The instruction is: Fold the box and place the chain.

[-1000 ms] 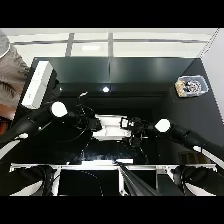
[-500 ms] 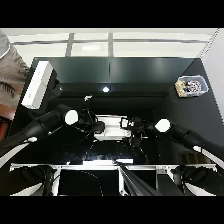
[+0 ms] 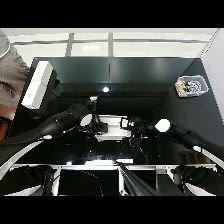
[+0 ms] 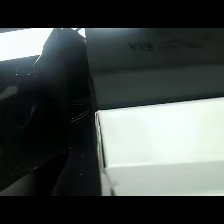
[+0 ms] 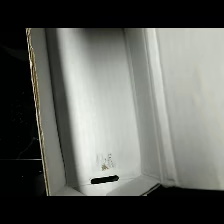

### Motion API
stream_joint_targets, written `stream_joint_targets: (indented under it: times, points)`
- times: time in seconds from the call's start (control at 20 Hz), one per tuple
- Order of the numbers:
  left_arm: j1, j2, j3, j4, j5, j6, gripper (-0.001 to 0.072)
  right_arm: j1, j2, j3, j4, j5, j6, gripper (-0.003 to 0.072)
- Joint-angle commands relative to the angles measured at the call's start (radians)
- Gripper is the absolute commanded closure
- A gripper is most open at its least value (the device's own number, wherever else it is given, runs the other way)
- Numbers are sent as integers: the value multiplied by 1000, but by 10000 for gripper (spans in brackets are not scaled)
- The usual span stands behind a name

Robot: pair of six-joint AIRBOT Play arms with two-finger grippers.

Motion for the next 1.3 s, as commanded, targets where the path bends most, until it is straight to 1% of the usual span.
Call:
stream_joint_targets:
  times: [0.0, 0.05, 0.15, 0.2, 0.25, 0.3, 0.5, 0.55, 0.6, 0.65, 0.8, 0.85, 0.9, 0.95, 1.0, 1.15, 1.2, 1.25]
  points:
    - [-8, -20, 13, -9, -15, -34, 321, 0, 0, 0, 0, 0, 0, 194]
    - [-8, -26, 15, -9, -13, -34, 392, 0, 0, 0, 0, 0, 0, 193]
    - [-8, -40, 19, -16, -10, -34, 478, 0, 0, 0, 0, 0, 0, 194]
    - [-8, -46, 19, -28, -10, -33, 585, 1, 0, 0, 0, 0, 0, 194]
    - [-9, -51, 19, -36, -10, -33, 669, 0, 0, 0, 0, 0, 0, 194]
    - [-14, -51, 19, -33, -8, -33, 684, 0, 0, 0, 0, 0, 0, 193]
    - [-15, -51, 36, -18, -13, -33, 677, 0, 0, 0, 0, 0, 0, 194]
    - [-15, -51, 43, -12, -17, -33, 572, 0, 0, 0, 0, 0, 0, 194]
    - [-15, -51, 50, -12, -18, -34, 447, 0, 0, 0, 0, 0, 0, 194]
    - [-15, -51, 53, -11, -19, -33, 427, 0, 0, 0, 0, 0, 0, 194]
    - [-15, -51, 55, -11, -19, -33, 425, 0, 0, 0, 0, 0, 0, 194]
    - [-15, -51, 55, -11, -19, -34, 427, 0, 0, 0, 0, 0, 0, 194]
    - [-15, -51, 55, -11, -19, -34, 497, 0, 0, 0, 0, 0, 0, 194]
    - [-15, -51, 55, -11, -19, -34, 615, 0, 0, 0, 0, 0, 0, 193]
    - [-15, -51, 55, -11, -18, -33, 677, 0, 0, 0, 0, 0, 0, 194]
    - [-15, -51, 55, -11, -21, -33, 685, 0, 0, 0, 0, 0, 2, 190]
    - [-15, -51, 55, -10, -29, -32, 685, 0, 0, 1, 0, 4, 8, 55]
    - [-15, -50, 55, -4, -41, -32, 685, 0, 5, 1, -3, 14, 15, 18]
